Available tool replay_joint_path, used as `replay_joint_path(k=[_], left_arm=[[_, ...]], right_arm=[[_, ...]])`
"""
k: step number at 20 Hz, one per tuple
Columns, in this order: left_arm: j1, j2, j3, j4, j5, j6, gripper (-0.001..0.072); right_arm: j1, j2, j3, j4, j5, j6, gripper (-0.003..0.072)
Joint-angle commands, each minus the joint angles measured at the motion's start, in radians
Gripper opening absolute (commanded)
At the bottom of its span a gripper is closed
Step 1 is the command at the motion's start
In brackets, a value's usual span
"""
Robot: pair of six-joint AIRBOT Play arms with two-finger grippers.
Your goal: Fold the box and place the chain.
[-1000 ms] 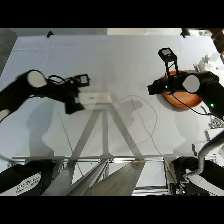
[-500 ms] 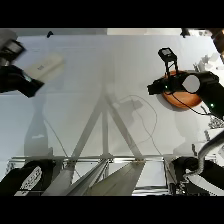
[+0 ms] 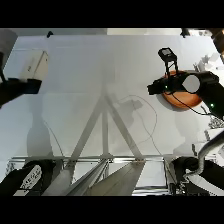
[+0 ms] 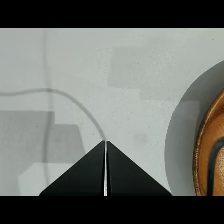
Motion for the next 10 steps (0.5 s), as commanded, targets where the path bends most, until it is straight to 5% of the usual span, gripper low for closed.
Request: replay_joint_path(k=[1,10], left_arm=[[0.004,-0.089,-0.095,-0.036,0.103,0.000,0.0007],[0.004,-0.311,-0.095,-0.036,0.192,0.000,0.0008]], right_arm=[[0.000,0.001,0.001,0.000,0.000,0.000,0.0008],[0.000,0.001,0.001,0.000,0.000,0.000,0.0008]])
